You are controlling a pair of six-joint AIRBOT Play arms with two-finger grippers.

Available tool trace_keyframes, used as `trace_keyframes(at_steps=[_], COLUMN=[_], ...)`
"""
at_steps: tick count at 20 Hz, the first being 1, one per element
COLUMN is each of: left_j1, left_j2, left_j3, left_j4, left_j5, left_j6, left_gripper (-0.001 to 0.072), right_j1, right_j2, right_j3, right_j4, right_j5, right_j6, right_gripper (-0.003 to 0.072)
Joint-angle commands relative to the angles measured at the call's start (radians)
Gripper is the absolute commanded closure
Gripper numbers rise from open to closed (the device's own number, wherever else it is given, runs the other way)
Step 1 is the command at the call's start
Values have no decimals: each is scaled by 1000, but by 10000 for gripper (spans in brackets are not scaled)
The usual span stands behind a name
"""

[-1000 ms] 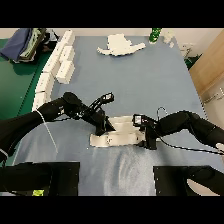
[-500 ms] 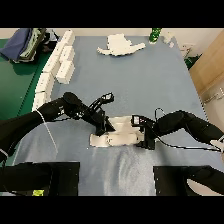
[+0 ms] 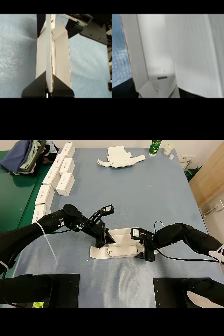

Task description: Fold the box.

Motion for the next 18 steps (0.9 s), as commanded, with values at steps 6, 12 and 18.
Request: trace_keyframes(at_steps=[6,12,18], left_j1=[0,0,0], left_j2=[-1,-1,-1], left_j3=[1,1,1], left_j4=[0,0,0], left_j5=[0,0,0], left_j6=[0,0,0], left_gripper=[694,694,695], right_j1=[0,0,0], right_j2=[-13,-12,-12], right_j3=[-1,-1,-1], right_j4=[-2,0,0], right_j5=[11,5,-4], right_j6=[-2,-2,-2], right_gripper=[177,176,176])
